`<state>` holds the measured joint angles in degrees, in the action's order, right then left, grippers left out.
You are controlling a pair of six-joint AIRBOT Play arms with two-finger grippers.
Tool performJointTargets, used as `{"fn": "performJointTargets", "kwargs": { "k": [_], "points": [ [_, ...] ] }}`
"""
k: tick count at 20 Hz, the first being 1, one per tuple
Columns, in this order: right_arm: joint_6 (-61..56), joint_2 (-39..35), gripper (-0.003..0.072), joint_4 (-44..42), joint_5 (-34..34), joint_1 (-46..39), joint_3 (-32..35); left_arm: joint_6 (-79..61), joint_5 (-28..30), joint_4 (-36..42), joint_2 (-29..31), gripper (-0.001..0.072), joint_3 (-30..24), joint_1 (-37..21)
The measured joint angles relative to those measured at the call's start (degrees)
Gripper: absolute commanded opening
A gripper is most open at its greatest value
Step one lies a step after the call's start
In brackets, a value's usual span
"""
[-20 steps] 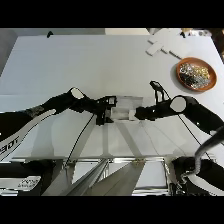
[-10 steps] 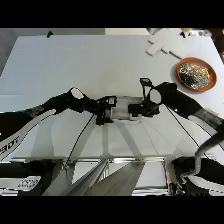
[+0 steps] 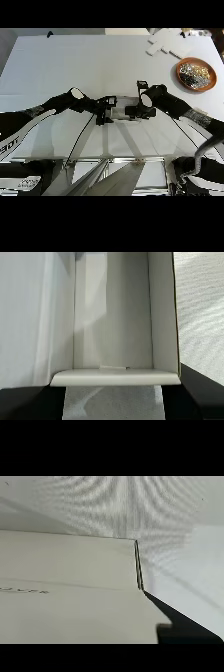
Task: Fold the box and place the chain.
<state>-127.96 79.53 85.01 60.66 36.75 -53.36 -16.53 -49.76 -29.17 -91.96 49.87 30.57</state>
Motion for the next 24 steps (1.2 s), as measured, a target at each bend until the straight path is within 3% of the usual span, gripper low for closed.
{"fn": "performJointTargets", "kwargs": {
  "k": [5, 7, 10, 13, 14, 16, 19, 21, 24],
  "points": [
    [-0.5, -0.1, 0.0356, -0.9, -2.5, 0.5, 2.7, 0.0, 0.0, 0.0, 0.0, 0.0326, 0.0, 0.0],
    [-0.6, -0.4, 0.0174, -0.7, -3.0, 0.5, 3.1, 0.0, 0.0, 0.0, 0.0, 0.0326, 0.0, 0.0],
    [-0.5, -0.6, 0.0025, -0.1, -3.3, 0.5, 3.4, 0.0, 0.0, -0.1, 0.0, 0.0326, 0.0, 0.0],
    [0.2, -0.7, 0.002, -0.1, -3.7, 0.6, 3.5, 0.1, 0.0, -0.1, 0.0, 0.0326, 0.0, 0.0],
    [0.3, -0.7, 0.003, -0.1, -4.0, 0.6, 3.6, 0.1, 0.0, -0.1, 0.0, 0.0326, 0.0, 0.0],
    [0.7, -0.7, 0.0317, -0.6, -4.9, 0.6, 3.8, 0.0, 0.0, -0.1, 0.0, 0.0326, 0.0, 0.0],
    [1.0, -1.4, 0.0375, -0.8, -6.6, 0.4, 4.0, 0.3, 0.2, 0.2, 0.0, 0.0326, 0.0, 0.0],
    [2.1, -2.7, 0.0476, -0.6, -8.0, -0.7, 4.0, 0.1, 0.2, 0.1, 0.0, 0.0326, 0.0, 0.0],
    [3.6, -5.8, 0.0475, -1.6, -8.7, -3.3, 5.2, 0.0, -0.3, 0.1, 0.0, 0.0326, 0.0, 0.1]
  ]
}}
